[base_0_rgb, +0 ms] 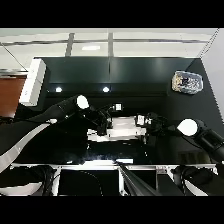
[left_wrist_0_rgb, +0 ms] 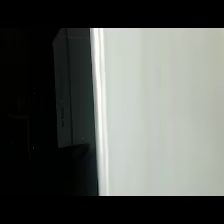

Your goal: Fold the box and place the chain.

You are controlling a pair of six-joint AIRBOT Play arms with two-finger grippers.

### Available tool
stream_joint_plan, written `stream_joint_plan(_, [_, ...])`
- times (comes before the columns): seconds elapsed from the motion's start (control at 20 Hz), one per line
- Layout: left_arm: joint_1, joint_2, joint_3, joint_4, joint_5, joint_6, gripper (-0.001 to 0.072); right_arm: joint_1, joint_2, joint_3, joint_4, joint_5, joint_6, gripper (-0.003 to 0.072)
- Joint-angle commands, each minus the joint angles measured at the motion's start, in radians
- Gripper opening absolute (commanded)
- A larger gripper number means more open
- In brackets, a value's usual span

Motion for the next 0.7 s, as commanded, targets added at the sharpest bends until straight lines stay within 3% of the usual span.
stream_joint_plan(0.0, [0.0, 0.0, 0.0, 0.001, 0.001, 0.001, 0.0027, -0.046, -0.002, 0.002, 0.032, 0.0, -0.021, 0.0645])
stream_joint_plan(0.15, [0.0, 0.0, 0.0, 0.001, 0.003, 0.001, 0.0028, -0.068, -0.01, 0.002, 0.057, 0.037, -0.033, 0.0645])
stream_joint_plan(0.65, [0.0, 0.0, 0.0, 0.001, 0.003, 0.001, 0.0028, -0.092, -0.093, 0.002, 0.118, 0.002, -0.084, 0.0645])
